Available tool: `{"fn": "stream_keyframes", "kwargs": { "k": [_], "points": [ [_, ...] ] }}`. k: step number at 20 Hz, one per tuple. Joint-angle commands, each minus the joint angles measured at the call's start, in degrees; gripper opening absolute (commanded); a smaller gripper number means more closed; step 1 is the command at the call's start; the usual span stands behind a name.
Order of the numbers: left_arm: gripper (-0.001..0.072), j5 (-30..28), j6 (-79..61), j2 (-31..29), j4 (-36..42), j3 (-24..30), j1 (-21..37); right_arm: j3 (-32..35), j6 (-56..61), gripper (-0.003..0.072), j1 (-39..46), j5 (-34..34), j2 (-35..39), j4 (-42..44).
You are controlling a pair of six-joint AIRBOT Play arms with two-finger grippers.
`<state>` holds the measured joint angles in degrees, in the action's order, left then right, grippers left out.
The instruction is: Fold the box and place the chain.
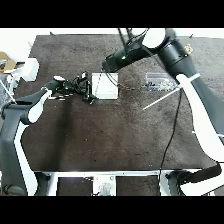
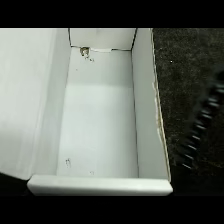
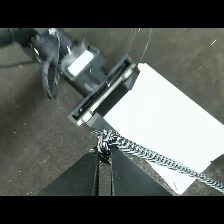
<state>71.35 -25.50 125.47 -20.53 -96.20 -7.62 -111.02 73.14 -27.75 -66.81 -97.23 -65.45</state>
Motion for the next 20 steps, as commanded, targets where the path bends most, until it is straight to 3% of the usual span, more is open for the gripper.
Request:
{"fn": "stream_keyframes", "kwargs": {
  "k": [1,5,10,16,20],
  "points": [
    [0.0184,0.0,-0.02,0.0,0.0,-0.04,0.04,0.02,0.42,0.0002,-0.92,1.77,-3.17,0.2],
    [0.0184,0.0,-0.02,0.0,0.0,-0.04,0.04,-1.88,-0.04,0.0002,-0.92,4.0,0.37,1.38],
    [0.0184,0.0,-0.02,0.0,0.0,-0.04,0.04,-1.97,-0.11,0.0002,-0.9,11.37,3.65,-3.04],
    [0.0184,0.0,-0.02,0.0,0.0,-0.04,0.04,-1.53,-0.04,0.0002,-0.9,11.98,3.63,-4.2],
    [0.0184,-0.02,-0.02,0.0,0.0,-0.04,0.04,3.58,0.26,0.0002,-0.92,11.56,3.63,-4.17]
  ]
}}
